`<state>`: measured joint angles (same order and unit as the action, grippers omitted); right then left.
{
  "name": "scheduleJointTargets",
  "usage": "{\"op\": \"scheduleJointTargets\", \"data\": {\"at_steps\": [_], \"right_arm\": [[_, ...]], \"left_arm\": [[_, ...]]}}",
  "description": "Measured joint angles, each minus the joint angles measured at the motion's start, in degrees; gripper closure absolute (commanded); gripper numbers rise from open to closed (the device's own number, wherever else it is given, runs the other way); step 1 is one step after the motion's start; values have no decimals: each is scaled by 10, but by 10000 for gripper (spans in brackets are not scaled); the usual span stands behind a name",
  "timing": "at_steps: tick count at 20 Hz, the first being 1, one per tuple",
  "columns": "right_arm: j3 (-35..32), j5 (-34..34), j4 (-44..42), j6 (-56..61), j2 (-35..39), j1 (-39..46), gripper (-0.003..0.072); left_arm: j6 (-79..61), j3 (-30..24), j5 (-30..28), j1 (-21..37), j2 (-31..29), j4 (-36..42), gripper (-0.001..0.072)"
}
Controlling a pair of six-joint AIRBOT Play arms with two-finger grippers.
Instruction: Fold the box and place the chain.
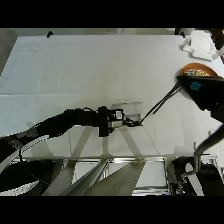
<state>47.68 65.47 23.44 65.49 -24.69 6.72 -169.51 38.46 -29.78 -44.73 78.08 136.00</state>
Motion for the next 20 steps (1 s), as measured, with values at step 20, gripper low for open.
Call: {"op": "scheduleJointTargets", "data": {"at_steps": [20], "right_arm": [[-73,-40,242,26,-249,-248,663]], "left_arm": [[0,0,0,0,0,0,574]]}}
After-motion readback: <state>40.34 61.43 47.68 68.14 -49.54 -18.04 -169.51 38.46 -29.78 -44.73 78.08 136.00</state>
